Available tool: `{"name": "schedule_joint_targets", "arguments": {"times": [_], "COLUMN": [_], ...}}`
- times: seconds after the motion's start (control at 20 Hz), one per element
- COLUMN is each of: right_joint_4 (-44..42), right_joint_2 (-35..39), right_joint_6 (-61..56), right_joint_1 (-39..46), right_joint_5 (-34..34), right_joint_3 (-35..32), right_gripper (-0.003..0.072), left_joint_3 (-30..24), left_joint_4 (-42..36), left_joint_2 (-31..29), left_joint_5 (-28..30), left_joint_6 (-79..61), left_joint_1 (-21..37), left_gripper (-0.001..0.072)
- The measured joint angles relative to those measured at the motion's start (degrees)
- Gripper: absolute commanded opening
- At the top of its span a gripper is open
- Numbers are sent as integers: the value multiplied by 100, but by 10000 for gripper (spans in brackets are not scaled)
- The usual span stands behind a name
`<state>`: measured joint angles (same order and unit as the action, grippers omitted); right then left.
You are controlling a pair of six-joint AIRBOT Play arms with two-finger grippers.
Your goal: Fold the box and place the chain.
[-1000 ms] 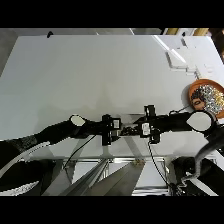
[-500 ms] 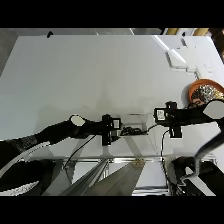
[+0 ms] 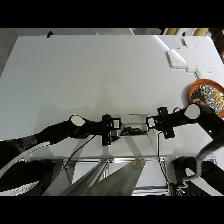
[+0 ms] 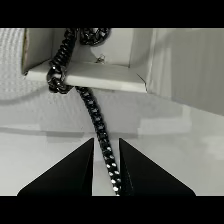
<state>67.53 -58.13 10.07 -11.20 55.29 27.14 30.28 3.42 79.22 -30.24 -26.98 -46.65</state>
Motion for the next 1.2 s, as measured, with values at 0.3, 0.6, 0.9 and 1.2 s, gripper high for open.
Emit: {"name": "schedule_joint_targets", "arguments": {"times": [0.3, 0.6, 0.9, 1.2], "right_joint_4": [-9, 20, -289, -1604], "right_joint_2": [-387, -323, 1147, 2120], "right_joint_6": [232, 258, -629, -780], "right_joint_1": [-50, -57, -55, -321], "right_joint_5": [-323, -310, 195, 553], "right_joint_3": [-22, -42, -42, -44], "right_gripper": [167, 19, 17, 17], "left_joint_3": [0, 0, 0, 0], "left_joint_4": [2, 0, 0, 0], "left_joint_2": [0, 0, 0, 0], "left_joint_5": [0, 0, 0, 0], "left_joint_6": [0, 0, 0, 0], "left_joint_1": [0, 0, 0, 0], "left_gripper": [273, 273, 273, 273]}}
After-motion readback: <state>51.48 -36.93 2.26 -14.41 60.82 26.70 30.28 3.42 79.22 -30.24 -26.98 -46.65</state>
